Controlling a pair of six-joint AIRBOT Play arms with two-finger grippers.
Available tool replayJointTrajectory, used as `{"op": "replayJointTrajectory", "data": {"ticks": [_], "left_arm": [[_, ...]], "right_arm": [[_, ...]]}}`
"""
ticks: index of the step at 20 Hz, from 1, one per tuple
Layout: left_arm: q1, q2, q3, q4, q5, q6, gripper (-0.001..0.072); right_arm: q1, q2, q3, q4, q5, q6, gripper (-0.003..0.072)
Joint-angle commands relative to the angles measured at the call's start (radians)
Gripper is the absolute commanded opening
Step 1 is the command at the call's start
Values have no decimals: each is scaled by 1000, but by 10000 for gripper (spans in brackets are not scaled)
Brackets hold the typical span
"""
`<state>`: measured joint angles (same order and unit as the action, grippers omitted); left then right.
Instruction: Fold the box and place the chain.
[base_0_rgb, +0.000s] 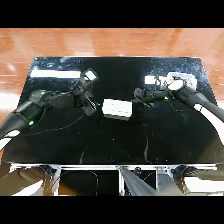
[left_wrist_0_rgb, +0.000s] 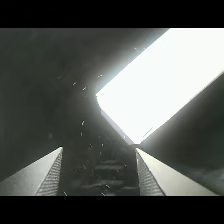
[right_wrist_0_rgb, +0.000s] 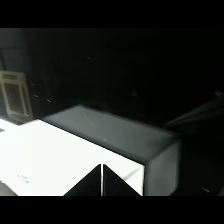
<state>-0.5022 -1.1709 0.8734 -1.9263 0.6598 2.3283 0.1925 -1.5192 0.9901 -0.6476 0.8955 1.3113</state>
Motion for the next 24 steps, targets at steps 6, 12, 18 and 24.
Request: {"op": "replayJointTrajectory", "data": {"ticks": [6, 12, 18, 24], "left_arm": [[7, -211, 259, -52, 222, 231, 628], [141, -409, 541, -267, 621, 377, 635], [101, -428, 539, -280, 588, 675, 635], [73, -463, 539, -204, 542, 675, 634]], "right_arm": [[-79, -13, 36, -39, 177, -26, 34], [-78, -13, 36, -41, 180, -26, 34], [-78, -13, 36, -41, 177, -26, 34], [-78, -13, 36, -41, 164, -37, 34]]}}
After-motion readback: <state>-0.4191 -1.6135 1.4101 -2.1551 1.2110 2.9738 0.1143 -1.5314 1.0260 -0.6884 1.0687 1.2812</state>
